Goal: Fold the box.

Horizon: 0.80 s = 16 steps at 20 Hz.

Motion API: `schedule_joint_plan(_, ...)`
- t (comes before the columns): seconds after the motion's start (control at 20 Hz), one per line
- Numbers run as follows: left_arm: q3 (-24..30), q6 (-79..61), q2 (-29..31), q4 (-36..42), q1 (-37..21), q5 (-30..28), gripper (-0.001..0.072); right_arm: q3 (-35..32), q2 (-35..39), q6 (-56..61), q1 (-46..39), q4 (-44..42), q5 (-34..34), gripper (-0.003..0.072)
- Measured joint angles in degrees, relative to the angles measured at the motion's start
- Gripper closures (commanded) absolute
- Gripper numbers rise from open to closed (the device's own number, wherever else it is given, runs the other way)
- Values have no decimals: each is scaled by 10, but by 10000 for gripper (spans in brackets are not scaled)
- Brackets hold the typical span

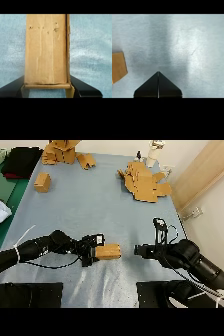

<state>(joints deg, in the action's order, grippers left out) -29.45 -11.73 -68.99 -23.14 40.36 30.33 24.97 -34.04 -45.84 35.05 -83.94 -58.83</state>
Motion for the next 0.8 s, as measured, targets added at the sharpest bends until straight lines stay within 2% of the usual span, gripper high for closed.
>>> schedule_joint_plan(0.3,0,3,0,10,0,-2,288,8,-67,24,-12,-9,31,683)
schedule_joint_plan(0.55,-5,43,14,23,-2,-5,289,9,-93,35,-15,-13,52,683)
schedule_joint_plan(0.7,-17,154,59,-24,-26,-20,288,9,-97,37,-15,-13,57,683)
schedule_joint_plan(0.8,-21,262,93,-101,-66,-30,288,9,-98,37,-15,-13,58,683)
